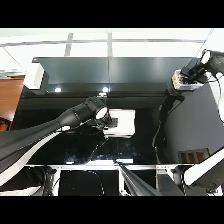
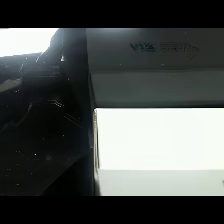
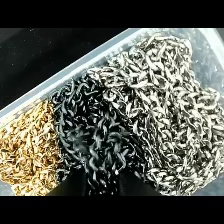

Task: Fold the box and place the chain.

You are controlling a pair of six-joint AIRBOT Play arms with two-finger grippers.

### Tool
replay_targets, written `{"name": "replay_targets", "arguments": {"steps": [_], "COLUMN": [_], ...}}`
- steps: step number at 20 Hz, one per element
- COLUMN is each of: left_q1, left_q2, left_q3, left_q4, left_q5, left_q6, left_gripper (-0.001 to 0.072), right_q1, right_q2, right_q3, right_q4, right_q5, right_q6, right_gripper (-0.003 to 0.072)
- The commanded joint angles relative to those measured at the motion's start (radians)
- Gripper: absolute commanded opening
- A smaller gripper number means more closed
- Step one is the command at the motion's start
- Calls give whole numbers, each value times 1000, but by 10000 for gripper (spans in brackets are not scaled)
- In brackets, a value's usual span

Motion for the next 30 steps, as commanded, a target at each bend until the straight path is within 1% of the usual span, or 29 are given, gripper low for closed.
{"name": "replay_targets", "arguments": {"steps": [1, 3, 5, 7, 8, 10, 12, 15, 18, 20, 23, 26, 28, 30], "left_q1": [0, 0, 1, 1, 1, 1, 1, 1, 1, 1, 1, 0, 0, 0], "left_q2": [0, 0, 0, 0, 0, 0, 0, 0, 0, 0, 0, 0, 0, 0], "left_q3": [0, 0, 0, 0, 0, 0, 0, 0, 0, 0, 0, 0, 0, 0], "left_q4": [0, 0, 0, 0, 0, 0, 0, 0, 0, 0, 0, 0, 0, 0], "left_q5": [0, 1, 0, 0, 1, 0, 0, 0, 1, 0, 0, 0, 0, 0], "left_q6": [0, 0, 0, 0, 0, 0, 0, 0, 0, 0, 0, 0, 0, 0], "left_gripper": [28, 28, 28, 28, 28, 28, 28, 28, 28, 28, 28, 28, 28, 28], "right_q1": [-11, -16, -16, -16, -20, -31, -35, -39, -37, -20, 40, 112, 169, 219], "right_q2": [5, 43, 82, 142, 183, 264, 340, 454, 581, 681, 865, 1019, 1083, 1108], "right_q3": [38, 77, 132, 162, 164, 164, 164, 163, 148, 98, -72, -245, -338, -412], "right_q4": [3, 3, 3, 5, 27, 105, 138, 239, 412, 459, 497, 568, 626, 691], "right_q5": [17, 39, 105, 152, 149, 145, 157, 211, 229, 251, 268, 344, 412, 493], "right_q6": [-58, -116, -208, -275, -285, -320, -338, -376, -422, -440, -489, -528, -562, -562], "right_gripper": [13, 12, 12, 12, 11, 11, 11, 11, 11, 11, 11, 11, 11, 11]}}
